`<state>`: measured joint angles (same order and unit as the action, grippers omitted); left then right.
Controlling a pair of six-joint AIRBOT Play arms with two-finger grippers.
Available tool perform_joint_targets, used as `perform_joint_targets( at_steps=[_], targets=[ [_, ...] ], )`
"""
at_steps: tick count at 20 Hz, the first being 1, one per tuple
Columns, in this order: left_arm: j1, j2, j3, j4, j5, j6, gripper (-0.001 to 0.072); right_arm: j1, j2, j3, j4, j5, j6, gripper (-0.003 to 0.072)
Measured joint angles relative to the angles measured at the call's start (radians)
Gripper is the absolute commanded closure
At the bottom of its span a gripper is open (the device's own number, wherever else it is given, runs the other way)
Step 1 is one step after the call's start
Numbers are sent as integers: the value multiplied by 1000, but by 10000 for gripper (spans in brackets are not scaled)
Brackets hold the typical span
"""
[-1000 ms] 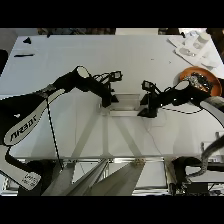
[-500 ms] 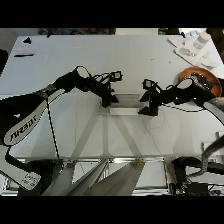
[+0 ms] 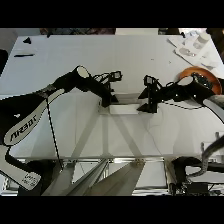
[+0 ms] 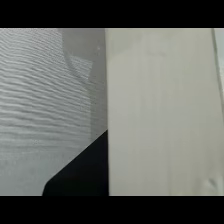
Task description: Fold the box and place the chain.
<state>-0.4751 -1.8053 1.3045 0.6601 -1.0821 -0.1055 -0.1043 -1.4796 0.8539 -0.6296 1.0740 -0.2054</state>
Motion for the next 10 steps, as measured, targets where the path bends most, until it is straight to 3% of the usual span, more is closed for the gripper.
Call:
perform_joint_targets(
  at_steps=[10],
  targets=[
    [0,0,0,-2,0,1,695,0,-66,-2,23,55,-32,56]
  ],
)
